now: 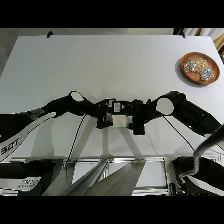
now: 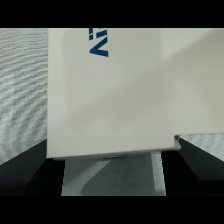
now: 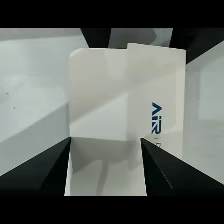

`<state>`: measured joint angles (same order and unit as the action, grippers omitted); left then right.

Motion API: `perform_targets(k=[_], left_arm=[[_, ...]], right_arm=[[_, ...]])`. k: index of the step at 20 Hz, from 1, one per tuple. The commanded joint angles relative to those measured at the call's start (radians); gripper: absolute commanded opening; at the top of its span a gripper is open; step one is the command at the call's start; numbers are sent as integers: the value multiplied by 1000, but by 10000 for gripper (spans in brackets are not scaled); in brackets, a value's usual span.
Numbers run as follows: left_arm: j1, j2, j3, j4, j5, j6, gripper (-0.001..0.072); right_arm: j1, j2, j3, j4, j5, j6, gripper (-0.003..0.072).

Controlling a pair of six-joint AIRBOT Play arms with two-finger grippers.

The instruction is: Fold the box and place the chain.

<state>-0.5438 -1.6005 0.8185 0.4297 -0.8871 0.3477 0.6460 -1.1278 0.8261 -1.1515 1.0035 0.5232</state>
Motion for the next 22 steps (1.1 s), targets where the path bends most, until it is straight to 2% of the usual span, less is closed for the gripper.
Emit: perform_targets(k=[1,3,9,16,20,22], left_arm=[[0,0,0,0,0,0,208],[0,0,0,0,0,0,208],[0,0,0,0,0,0,208],[0,0,0,0,0,0,208],[0,0,0,0,0,0,208],[0,0,0,0,0,0,208]], right_arm=[[1,10,0,6,30,4,489],[1,10,0,-3,15,4,446],[-14,10,8,-25,-9,27,447],[-136,4,161,89,164,45,446],[-201,-42,184,101,206,34,415],[-205,-82,184,153,283,14,416]])
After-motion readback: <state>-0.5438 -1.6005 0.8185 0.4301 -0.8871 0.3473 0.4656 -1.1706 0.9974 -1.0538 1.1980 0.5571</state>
